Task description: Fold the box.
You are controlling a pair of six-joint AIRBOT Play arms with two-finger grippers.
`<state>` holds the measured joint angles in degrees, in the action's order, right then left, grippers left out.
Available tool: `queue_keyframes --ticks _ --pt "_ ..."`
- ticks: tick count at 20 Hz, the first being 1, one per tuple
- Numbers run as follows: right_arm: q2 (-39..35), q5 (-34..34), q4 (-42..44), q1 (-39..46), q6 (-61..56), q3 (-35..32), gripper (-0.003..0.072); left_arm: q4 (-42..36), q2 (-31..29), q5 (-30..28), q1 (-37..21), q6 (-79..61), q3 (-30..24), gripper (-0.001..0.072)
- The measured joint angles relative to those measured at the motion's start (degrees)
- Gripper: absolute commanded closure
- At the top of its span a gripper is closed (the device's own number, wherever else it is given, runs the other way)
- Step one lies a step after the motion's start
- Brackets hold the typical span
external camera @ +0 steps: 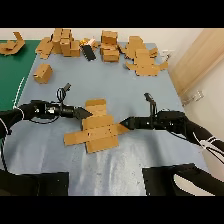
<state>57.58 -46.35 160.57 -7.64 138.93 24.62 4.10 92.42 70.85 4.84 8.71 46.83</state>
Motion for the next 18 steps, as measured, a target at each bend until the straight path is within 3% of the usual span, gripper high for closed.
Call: queue_keyframes --ticks 1,2,6,10,14,18 --pt "-0.2 0.0 -0.9 1.7 -1.6 1.2 0.0522 0.2 -0.4 -0.3 0.7 -0.5 0.8 0.0697" --pt "-0.6 -0.6 -1.4 3.5 -3.2 2.8 0.0683 0.4 -0.9 -0.7 1.4 -1.1 1.6 0.0697" --pt "-2.2 -6.9 -1.1 5.8 -7.4 8.7 0.0683 1.4 -5.0 -4.8 4.6 -7.1 3.3 0.0698" --pt "-3.2 -11.6 -0.8 -0.2 -14.4 10.6 0.0683 1.7 -8.9 -8.1 7.3 -14.4 3.5 0.0698" --pt "-3.4 -8.9 -7.0 -9.3 -23.1 10.5 0.0683 -0.4 -10.6 -9.4 9.5 -23.1 1.2 0.0698" --pt "-3.5 -5.0 -14.8 -13.1 -31.4 10.4 0.0683 -4.0 -11.3 -9.9 10.7 -31.8 -3.1 0.0698"
